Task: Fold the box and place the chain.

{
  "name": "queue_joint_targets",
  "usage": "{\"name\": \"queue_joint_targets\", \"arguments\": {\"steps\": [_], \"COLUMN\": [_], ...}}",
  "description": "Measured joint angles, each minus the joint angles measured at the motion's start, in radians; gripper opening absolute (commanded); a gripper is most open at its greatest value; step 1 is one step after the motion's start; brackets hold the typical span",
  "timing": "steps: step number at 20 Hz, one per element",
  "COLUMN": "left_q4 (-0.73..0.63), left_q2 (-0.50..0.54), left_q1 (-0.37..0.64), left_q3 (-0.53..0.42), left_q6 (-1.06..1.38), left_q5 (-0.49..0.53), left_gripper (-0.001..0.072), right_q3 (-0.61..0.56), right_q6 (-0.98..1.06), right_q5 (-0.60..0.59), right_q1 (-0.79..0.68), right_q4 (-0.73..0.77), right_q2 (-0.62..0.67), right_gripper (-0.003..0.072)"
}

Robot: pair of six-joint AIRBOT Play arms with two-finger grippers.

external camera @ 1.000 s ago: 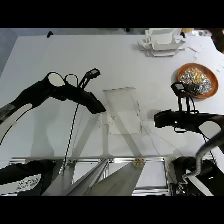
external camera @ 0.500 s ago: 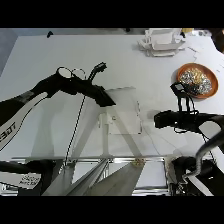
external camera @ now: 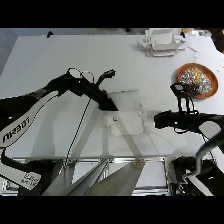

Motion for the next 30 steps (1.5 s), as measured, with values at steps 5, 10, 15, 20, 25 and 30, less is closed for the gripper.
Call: {"name": "queue_joint_targets", "arguments": {"steps": [5,10,15,20,25,30], "left_q4": [0.018,0.084,0.191,0.195,0.124,0.102], "left_q2": [0.005,0.072,0.243,0.387,0.362,0.305], "left_q1": [-0.008,-0.016,-0.069,-0.082,-0.100,-0.117], "left_q3": [0.002,0.002,-0.042,-0.227,-0.298,-0.312], "left_q6": [0.063,0.135,0.090,0.135,0.287,0.351], "left_q5": [0.015,0.026,0.040,0.177,0.285,0.374], "left_gripper": [-0.0001,-0.0006,-0.0008,-0.0002,0.0001,0.0001], "right_q3": [0.002,0.057,0.160,0.196,0.204,0.204], "right_q6": [-0.001,-0.008,-0.025,-0.030,-0.031,-0.031], "right_q5": [-0.002,-0.008,0.047,0.086,0.103,0.135], "right_q1": [0.000,0.000,0.000,0.000,0.000,0.000], "right_q4": [0.011,0.029,0.025,0.015,0.014,0.014], "right_q2": [0.000,0.000,0.021,0.087,0.110,0.114], "right_gripper": [0.0105,0.0415,0.0415,0.0413,0.0409,0.0408]}}
